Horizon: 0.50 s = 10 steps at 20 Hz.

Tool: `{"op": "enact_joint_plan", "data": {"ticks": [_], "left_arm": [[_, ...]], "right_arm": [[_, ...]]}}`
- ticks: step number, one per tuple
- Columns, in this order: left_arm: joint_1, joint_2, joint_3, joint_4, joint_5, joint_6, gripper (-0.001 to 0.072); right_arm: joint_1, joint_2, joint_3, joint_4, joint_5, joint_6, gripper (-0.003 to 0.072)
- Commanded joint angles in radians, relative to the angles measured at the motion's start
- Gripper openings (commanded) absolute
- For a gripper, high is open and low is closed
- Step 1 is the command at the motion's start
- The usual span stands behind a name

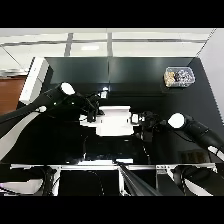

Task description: Fold the box and place the chain.

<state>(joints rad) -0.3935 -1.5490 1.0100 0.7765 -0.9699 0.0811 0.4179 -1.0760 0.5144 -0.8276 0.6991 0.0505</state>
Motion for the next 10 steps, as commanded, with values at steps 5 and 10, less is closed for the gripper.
{"op": "enact_joint_plan", "data": {"ticks": [5, 10], "left_arm": [[0.001, -0.003, 0.0, 0.002, 0.0, 0.001, 0.0029], [0.001, -0.003, 0.0, 0.002, 0.0, 0.001, 0.0029]], "right_arm": [[0.093, -0.067, 0.0, 0.143, -0.144, -0.061, 0.07], [0.116, -0.085, 0.016, 0.141, -0.163, -0.074, 0.07]]}}
